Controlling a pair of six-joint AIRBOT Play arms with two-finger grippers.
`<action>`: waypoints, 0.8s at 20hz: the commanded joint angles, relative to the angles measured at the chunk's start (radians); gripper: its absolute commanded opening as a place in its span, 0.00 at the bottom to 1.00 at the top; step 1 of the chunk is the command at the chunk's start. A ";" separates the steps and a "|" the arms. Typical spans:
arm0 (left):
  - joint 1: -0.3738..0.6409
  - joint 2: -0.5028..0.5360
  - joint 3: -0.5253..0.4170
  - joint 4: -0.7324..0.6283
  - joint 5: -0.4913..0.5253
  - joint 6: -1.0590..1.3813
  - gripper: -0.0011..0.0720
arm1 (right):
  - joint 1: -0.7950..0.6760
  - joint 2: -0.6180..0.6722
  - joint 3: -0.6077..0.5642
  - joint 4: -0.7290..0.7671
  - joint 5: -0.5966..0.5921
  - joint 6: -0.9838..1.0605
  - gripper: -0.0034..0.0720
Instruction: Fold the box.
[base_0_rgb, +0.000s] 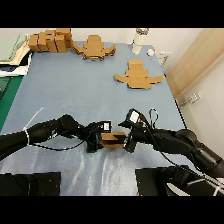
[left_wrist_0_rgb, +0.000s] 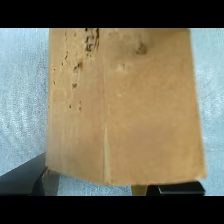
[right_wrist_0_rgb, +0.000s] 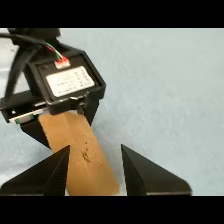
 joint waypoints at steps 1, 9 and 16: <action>0.000 0.000 0.000 0.000 0.000 0.000 0.58 | -0.006 -0.096 0.001 0.010 -0.008 -0.100 0.68; 0.000 0.000 0.000 0.000 0.000 0.000 0.58 | 0.105 -0.138 0.001 0.014 -0.039 -0.296 0.68; 0.000 0.000 0.000 0.000 0.000 0.000 0.58 | 0.105 -0.193 0.002 0.012 -0.005 -0.414 0.70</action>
